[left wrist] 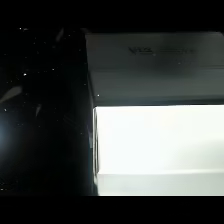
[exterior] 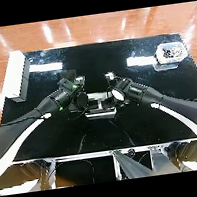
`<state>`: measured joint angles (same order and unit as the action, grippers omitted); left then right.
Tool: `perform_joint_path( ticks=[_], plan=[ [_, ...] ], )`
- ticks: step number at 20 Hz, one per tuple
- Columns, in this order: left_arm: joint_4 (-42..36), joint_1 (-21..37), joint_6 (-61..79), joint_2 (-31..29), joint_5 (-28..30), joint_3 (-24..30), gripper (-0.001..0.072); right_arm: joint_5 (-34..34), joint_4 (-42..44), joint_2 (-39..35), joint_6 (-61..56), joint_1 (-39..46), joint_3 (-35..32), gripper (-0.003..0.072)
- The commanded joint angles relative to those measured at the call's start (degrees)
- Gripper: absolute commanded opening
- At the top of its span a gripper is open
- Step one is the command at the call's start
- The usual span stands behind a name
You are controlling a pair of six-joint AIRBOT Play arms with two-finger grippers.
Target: Fold the box and place the chain.
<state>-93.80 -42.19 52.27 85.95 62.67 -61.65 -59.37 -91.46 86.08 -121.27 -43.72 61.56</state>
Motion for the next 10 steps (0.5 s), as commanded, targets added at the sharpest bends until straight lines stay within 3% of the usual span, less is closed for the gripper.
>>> perform_joint_path(
  ticks=[1, 7, 9, 10],
  plan=[
    [0.1, 0.0, 0.0, 0.0, 0.1, 0.0, 0.0019, 0.4, 0.0, 0.3, 1.1, 0.0, 0.0, 0.0013],
    [0.1, 0.0, 0.0, 0.0, -0.1, 0.0, 0.0019, 0.6, 0.9, 0.3, 2.0, 0.0, 0.0, 0.0019],
    [0.1, 0.0, 0.0, 0.0, -0.2, 0.0, 0.0019, 0.6, 1.6, 0.2, 2.0, 0.0, 0.0, 0.0466],
    [0.2, 0.0, 0.0, 0.0, -0.2, 0.0, 0.0019, 0.6, 1.7, 0.0, 1.9, 0.0, 0.0, 0.0508]
  ],
)
